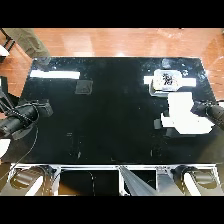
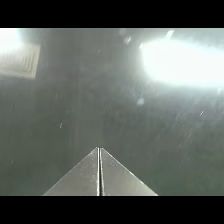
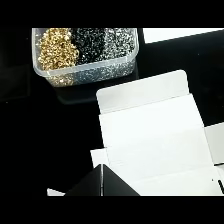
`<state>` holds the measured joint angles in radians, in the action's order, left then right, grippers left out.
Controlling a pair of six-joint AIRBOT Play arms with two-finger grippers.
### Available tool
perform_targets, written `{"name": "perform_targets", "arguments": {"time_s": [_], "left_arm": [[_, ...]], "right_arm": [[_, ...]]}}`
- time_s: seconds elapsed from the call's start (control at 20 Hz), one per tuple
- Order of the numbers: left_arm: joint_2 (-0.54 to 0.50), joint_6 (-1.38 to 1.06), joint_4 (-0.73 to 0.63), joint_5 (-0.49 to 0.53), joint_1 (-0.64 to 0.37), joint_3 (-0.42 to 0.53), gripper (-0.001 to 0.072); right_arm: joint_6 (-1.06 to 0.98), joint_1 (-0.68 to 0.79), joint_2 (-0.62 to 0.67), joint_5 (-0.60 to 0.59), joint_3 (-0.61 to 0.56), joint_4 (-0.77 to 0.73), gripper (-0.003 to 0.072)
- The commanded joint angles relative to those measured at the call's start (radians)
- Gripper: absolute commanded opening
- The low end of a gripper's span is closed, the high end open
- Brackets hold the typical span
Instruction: Fold the box and place the chain.
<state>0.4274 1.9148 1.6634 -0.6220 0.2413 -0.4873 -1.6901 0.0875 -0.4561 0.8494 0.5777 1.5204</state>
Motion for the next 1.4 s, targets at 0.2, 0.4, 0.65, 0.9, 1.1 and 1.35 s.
{"name": "perform_targets", "arguments": {"time_s": [0.2,0.4,0.65,0.9,1.1,1.35], "left_arm": [[0.079,0.004,-0.069,0.211,0.001,0.0,0.0635],[0.147,0.002,-0.098,0.216,0.027,0.0,0.0635],[0.159,0.002,-0.102,0.217,0.06,0.0,0.0635],[0.159,-0.004,-0.094,0.175,0.062,0.0,0.0635],[0.161,-0.003,-0.094,0.165,0.062,0.0,0.0635],[0.187,-0.003,-0.094,0.165,0.062,0.0,0.0635]], "right_arm": [[-0.008,0.0,-0.01,-0.026,-0.001,-0.013,0.0702],[-0.063,0.014,-0.06,0.024,0.006,0.037,0.07],[-0.012,0.407,-0.311,0.101,0.167,0.057,0.07],[0.188,0.844,-0.588,0.18,0.348,-0.167,0.07],[0.537,1.075,-0.766,0.289,0.43,-0.418,0.07],[0.721,1.107,-1.104,0.668,0.647,-0.563,0.07]]}}
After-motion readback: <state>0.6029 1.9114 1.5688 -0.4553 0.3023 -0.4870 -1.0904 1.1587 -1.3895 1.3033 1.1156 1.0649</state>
